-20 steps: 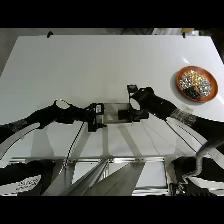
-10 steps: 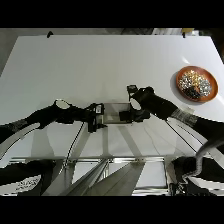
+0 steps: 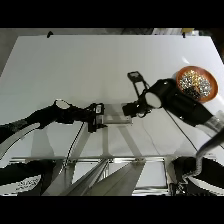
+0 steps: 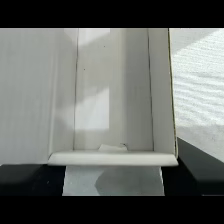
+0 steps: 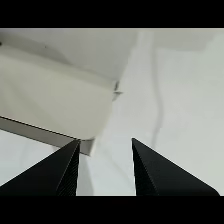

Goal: Fold the box and place the chain.

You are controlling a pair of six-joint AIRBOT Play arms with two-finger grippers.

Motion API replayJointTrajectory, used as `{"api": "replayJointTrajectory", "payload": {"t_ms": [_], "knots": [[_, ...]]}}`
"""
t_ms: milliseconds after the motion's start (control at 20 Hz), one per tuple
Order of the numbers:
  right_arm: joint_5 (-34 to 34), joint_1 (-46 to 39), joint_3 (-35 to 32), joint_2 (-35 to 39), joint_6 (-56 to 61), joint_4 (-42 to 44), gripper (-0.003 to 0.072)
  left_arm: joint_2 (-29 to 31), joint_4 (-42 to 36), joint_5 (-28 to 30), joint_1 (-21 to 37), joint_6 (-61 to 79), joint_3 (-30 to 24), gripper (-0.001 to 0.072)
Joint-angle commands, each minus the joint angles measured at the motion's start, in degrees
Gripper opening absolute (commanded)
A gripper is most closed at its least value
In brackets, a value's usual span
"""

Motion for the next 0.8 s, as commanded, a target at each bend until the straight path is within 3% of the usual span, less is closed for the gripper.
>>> {"api": "replayJointTrajectory", "payload": {"t_ms": [0, 50, 400, 750], "knots": [[6.3, -7.5, 5.4, 2.7, -8.9, -0.3, 0.0343, 0.0, 0.0, 0.0, 0.0, 0.0, 0.0, 0.0311], [6.9, -11.2, 6.5, 2.7, -12.0, -0.6, 0.0291, 0.0, 0.0, 0.0, 0.0, 0.0, 0.0, 0.0311], [-0.9, -42.5, 7.1, -1.2, -26.7, -1.4, 0.0286, 0.0, 0.0, 0.0, 0.0, 0.0, 0.0, 0.0311], [-6.5, -57.2, 7.1, -11.0, -29.7, -2.9, 0.0285, 0.0, 0.0, 0.0, 0.0, 0.0, 0.0, 0.0311]]}}
